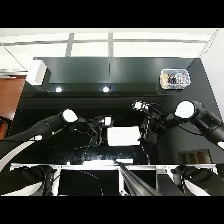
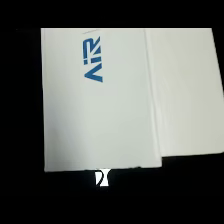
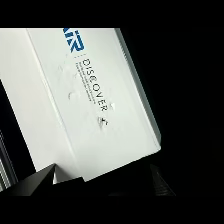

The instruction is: Fold the box and place the chain.

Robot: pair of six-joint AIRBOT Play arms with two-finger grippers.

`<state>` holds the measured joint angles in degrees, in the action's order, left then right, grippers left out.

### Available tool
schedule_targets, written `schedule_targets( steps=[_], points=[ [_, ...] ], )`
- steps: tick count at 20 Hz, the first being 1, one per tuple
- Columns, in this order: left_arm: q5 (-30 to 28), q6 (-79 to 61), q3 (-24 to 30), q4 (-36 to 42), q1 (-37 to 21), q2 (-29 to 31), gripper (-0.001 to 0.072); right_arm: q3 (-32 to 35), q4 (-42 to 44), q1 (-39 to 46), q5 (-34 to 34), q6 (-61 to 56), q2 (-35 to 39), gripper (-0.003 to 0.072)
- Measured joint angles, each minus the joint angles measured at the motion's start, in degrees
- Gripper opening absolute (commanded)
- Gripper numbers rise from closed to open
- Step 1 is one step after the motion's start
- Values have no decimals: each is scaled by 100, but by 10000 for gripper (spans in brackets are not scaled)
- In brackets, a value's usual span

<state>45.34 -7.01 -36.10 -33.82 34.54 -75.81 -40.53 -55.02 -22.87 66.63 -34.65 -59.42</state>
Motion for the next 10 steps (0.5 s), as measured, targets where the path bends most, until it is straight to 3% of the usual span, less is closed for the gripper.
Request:
schedule_targets(
  steps=[10],
  points=[
    [-2, 0, 0, 0, 0, 0, 407, 0, 109, 0, 223, -619, 0, 710]
  ],
)
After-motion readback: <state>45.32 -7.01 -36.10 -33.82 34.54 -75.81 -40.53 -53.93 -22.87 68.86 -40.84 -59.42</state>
